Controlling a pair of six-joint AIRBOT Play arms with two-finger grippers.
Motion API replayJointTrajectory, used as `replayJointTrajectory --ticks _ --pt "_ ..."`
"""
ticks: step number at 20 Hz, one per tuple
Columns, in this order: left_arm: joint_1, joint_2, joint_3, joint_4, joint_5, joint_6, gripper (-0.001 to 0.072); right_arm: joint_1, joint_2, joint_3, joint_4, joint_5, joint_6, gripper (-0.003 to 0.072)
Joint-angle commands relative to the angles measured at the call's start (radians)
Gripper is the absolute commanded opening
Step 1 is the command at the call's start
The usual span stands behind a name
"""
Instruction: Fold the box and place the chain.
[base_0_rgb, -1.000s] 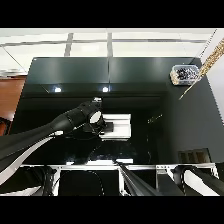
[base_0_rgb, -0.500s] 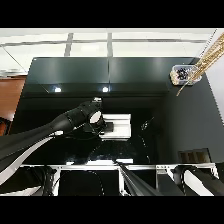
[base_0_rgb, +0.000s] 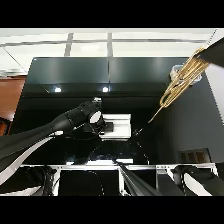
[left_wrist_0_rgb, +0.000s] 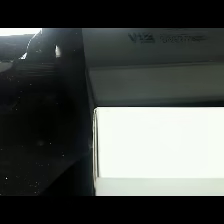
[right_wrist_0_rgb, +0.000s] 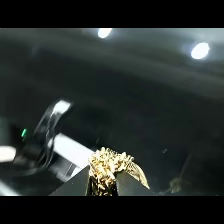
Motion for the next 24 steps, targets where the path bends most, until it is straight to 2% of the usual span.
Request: replayJointTrajectory --ticks 1,5,11,16,19,24 --pt "0.001 0.0 0.0 0.0 -0.001 0.0 0.0026 0.096 0.001 -0.044 0.027 0.033 -0.024 0.0009" --pt "0.001 0.0 0.0 0.0 0.0 0.0 0.0026 0.16 0.0 -0.098 0.147 -0.011 -0.034 0.0009" --pt "0.001 0.0 0.0 0.0 -0.001 0.0 0.0026 0.218 -0.001 -0.103 0.297 -0.154 -0.051 0.0009" --pt "0.001 0.0 0.0 0.0 -0.001 0.0 0.0026 0.268 -0.002 -0.112 0.317 -0.188 -0.06 0.0009" --pt "0.001 0.0 0.0 0.0 -0.001 0.0 0.0026 0.319 -0.002 -0.187 0.31 -0.201 -0.06 0.0009" --pt "0.001 0.0 0.0 0.0 -0.004 0.0 0.0026 0.375 -0.002 -0.393 0.248 -0.253 -0.055 0.001"
